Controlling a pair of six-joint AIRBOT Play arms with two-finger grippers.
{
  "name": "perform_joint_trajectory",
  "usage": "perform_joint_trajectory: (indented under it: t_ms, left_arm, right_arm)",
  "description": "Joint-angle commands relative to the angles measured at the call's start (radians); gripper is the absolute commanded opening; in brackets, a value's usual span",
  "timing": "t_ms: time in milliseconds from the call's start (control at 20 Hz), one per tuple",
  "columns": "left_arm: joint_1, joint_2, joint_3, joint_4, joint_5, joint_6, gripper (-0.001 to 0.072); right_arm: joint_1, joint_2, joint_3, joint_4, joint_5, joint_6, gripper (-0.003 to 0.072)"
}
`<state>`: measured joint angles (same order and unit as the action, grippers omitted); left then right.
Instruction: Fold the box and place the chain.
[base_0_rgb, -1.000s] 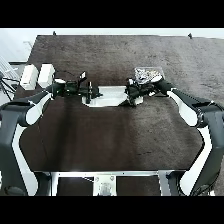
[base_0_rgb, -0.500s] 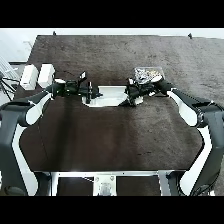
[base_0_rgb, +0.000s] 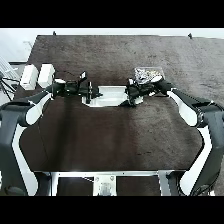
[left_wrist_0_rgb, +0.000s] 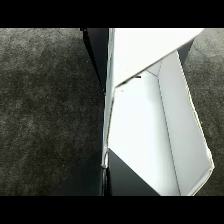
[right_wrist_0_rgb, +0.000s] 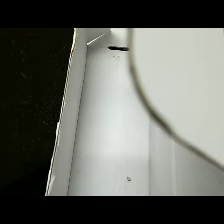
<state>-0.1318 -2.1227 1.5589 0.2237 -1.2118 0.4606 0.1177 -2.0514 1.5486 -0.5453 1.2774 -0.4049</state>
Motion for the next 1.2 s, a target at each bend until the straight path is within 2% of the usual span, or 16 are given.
perform_joint_trajectory:
  t_ms: [0, 500, 600, 650, 750, 1150]
  left_arm:
    - [0.001, 0.000, 0.000, 0.000, -0.001, 0.000, 0.0022]
    - [0.001, 0.000, 0.000, 0.000, -0.001, 0.000, 0.0022]
    - [0.001, 0.000, 0.000, 0.000, -0.001, 0.000, 0.0023]
    - [0.001, 0.000, 0.000, 0.000, -0.001, 0.000, 0.0022]
    - [0.001, 0.000, 0.000, 0.000, -0.001, 0.000, 0.0022]
    - [0.001, 0.000, 0.000, 0.000, -0.001, 0.000, 0.0022]
  right_arm:
    - [-0.007, 0.000, 0.001, -0.007, -0.002, 0.000, 0.0620]
    - [-0.005, 0.000, 0.001, -0.008, -0.002, -0.016, 0.0610]
    - [-0.005, 0.000, 0.001, -0.008, -0.002, -0.023, 0.0419]
    - [-0.005, 0.000, 0.001, -0.008, -0.002, -0.024, 0.0423]
    - [-0.005, 0.000, 0.001, -0.008, -0.002, -0.024, 0.0519]
    - [-0.005, 0.000, 0.001, -0.006, -0.002, -0.023, 0.0518]
